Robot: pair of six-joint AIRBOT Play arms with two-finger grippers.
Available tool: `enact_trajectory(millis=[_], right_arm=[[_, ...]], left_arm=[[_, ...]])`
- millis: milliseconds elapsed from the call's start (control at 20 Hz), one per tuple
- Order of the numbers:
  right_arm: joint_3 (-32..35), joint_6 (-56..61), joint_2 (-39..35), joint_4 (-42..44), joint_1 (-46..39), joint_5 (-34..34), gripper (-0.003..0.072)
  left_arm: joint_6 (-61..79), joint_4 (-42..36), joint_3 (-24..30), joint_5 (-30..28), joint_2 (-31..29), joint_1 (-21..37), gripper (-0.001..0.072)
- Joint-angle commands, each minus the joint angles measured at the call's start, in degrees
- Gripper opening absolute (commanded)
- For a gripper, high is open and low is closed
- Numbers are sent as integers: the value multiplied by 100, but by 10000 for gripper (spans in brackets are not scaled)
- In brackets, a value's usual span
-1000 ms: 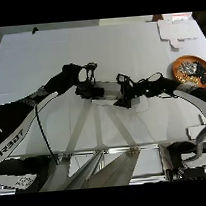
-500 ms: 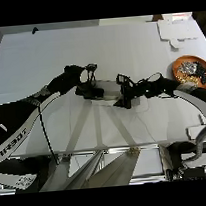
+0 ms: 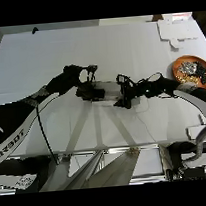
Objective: Fold the box and place the chain.
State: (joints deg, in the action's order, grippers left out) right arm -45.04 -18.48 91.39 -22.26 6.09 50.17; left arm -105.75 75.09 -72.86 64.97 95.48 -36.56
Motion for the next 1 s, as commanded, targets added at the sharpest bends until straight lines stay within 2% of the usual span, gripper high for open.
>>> enact_trajectory(millis=[0,300,450,500,600,800,950], right_arm=[[-7,0,-2,2,2,0,521],[-4,0,-2,2,2,0,521],[-4,0,-2,2,2,0,521],[-7,0,-2,2,2,2,521],[-7,0,-2,2,2,2,521],[-4,0,-2,2,2,0,521],[-4,0,-2,2,2,0,521]], left_arm=[[120,15,-4,339,-289,122,297],[509,-138,-2,1086,-732,573,297],[1069,-332,0,1211,-927,881,299],[1414,-507,0,1207,-992,1029,301],[2269,-1161,4,1200,-1099,1397,444],[4319,-2787,114,1220,-1102,2188,456],[5796,-3088,424,695,-1088,2535,454]])
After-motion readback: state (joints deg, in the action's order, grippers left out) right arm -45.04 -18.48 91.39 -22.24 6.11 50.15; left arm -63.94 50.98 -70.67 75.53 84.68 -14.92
